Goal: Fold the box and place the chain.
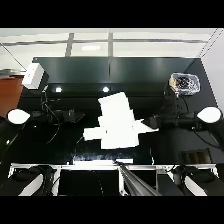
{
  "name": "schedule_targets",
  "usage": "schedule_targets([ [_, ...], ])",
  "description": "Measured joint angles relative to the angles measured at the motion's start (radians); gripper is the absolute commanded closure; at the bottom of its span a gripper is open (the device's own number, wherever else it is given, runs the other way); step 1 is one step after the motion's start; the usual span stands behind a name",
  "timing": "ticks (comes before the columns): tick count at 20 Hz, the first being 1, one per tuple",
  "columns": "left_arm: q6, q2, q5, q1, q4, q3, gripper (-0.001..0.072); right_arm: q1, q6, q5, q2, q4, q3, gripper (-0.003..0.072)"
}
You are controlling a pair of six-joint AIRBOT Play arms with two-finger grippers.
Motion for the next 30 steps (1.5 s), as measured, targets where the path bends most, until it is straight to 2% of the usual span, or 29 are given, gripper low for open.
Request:
schedule_targets([
  [4, 0.288, -0.222, -0.201, 0.069, -0.226, 0.013, 0.0005, 0.132, 0.059, -0.084, 0.117, -0.019, -0.047, 0.0662],
  [7, 0.520, -0.352, -0.289, 0.071, -0.328, 0.030, 0.0005, 0.194, 0.090, -0.107, 0.147, -0.023, -0.059, 0.0662],
  [11, 0.741, -0.493, -0.386, 0.037, -0.377, 0.110, 0.0009, 0.234, 0.129, -0.120, 0.160, -0.025, -0.063, 0.0661],
  [14, 0.836, -0.594, -0.497, 0.005, -0.387, 0.175, 0.0022, 0.244, 0.150, -0.124, 0.163, -0.026, -0.064, 0.0662],
  [16, 0.874, -0.650, -0.573, -0.010, -0.387, 0.204, 0.0056, 0.247, 0.158, -0.127, 0.164, -0.026, -0.064, 0.0662],
  [17, 0.889, -0.669, -0.603, -0.014, -0.386, 0.213, 0.0097, 0.248, 0.161, -0.132, 0.164, -0.026, -0.064, 0.0662],
  [19, 0.911, -0.696, -0.654, -0.019, -0.377, 0.223, 0.0099, 0.249, 0.167, -0.148, 0.164, -0.027, -0.064, 0.0661],
  [21, 0.925, -0.710, -0.682, -0.021, -0.367, 0.229, 0.0219, 0.249, 0.167, -0.161, 0.164, -0.027, -0.065, 0.0662],
  [22, 0.929, -0.715, -0.703, -0.022, -0.363, 0.230, 0.0234, 0.249, 0.168, -0.164, 0.164, -0.030, -0.064, 0.0662],
  [24, 0.940, -0.720, -0.719, -0.023, -0.359, 0.233, 0.0318, 0.249, 0.169, -0.171, 0.164, -0.037, -0.064, 0.0662],
  [28, 0.972, -0.725, -0.721, -0.025, -0.355, 0.235, 0.0319, 0.249, 0.171, -0.173, 0.164, -0.048, -0.064, 0.0661],
  [29, 0.977, -0.725, -0.720, -0.026, -0.355, 0.235, 0.0339, 0.249, 0.171, -0.170, 0.164, -0.050, -0.064, 0.0661],
  [30, 0.980, -0.726, -0.718, -0.027, -0.354, 0.237, 0.0416, 0.249, 0.171, -0.167, 0.164, -0.052, -0.064, 0.0662],
])
